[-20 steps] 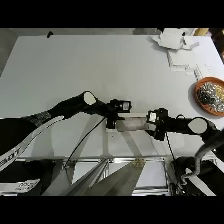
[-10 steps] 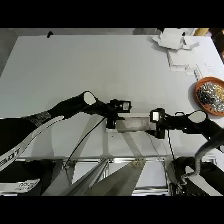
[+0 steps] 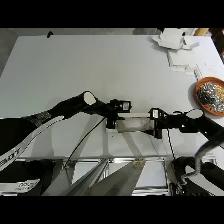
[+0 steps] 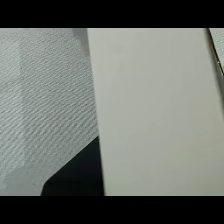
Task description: Fold the box and place the chain.
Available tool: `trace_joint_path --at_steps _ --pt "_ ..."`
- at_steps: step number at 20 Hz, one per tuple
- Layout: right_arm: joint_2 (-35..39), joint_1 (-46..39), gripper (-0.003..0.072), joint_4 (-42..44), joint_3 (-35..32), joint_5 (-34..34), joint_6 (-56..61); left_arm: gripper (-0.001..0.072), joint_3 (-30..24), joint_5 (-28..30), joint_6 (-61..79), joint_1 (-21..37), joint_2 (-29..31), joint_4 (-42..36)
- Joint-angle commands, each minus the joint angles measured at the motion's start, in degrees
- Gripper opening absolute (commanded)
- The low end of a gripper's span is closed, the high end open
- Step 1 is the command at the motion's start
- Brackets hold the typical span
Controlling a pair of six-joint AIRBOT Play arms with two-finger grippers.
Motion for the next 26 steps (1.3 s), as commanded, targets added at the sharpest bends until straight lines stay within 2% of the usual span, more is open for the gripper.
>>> trace_joint_path --at_steps 1,10,11,15,24,25,26 --pt "-0.5 -1.2 0.0645 0.5 0.1 0.1 -1.8 0.0011 0.0 0.0 0.0 0.0 0.0 0.0" --pt "-3.1 0.6 0.0625 1.5 0.2 -0.1 -3.5 0.0011 0.0 0.0 0.0 0.0 0.0 0.0" --pt "-3.3 0.6 0.0582 1.4 0.2 -0.1 -3.5 0.0011 0.0 0.0 0.0 0.0 0.0 0.0" --pt "-4.0 0.6 0.0527 1.3 0.2 -0.1 -3.5 0.0011 0.0 0.0 0.0 0.0 0.0 0.0" --pt "-4.3 1.9 0.0510 1.3 0.2 -1.2 -3.5 0.0011 0.0 0.0 0.0 0.0 0.0 0.0" --pt "-4.3 2.1 0.0502 1.4 0.2 -1.2 -3.5 0.0011 0.0 0.0 0.0 0.0 0.0 0.0" --pt "-4.4 2.1 0.0449 1.3 0.2 -1.3 -3.4 0.0011 0.0 0.0 0.0 0.0 0.0 0.0"
